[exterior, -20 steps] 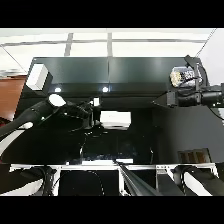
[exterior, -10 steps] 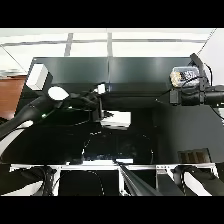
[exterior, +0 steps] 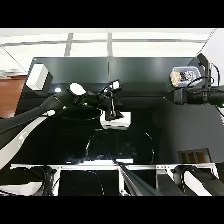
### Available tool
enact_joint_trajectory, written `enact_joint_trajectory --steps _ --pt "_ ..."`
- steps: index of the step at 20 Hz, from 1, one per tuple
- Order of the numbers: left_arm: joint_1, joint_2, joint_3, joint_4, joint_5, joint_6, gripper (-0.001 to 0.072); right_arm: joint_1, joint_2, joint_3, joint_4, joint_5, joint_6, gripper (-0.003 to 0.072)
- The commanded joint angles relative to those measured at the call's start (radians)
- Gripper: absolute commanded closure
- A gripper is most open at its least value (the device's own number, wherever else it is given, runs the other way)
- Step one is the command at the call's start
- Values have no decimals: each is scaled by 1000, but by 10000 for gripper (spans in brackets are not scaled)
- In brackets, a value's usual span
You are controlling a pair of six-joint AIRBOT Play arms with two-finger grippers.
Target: Fold the box and place the chain.
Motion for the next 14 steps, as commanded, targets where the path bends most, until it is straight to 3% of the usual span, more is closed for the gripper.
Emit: enact_joint_trajectory --steps 1,7,14 --pt "-8 -25 13 39 -23 -47 4 -15 1 1 -26 -17 0 673" --pt "-3 -25 13 115 -135 -84 4 -15 1 1 -26 -23 -1 673" --pt "-3 -25 13 133 -134 -74 4 -15 1 1 -26 -23 -1 673"
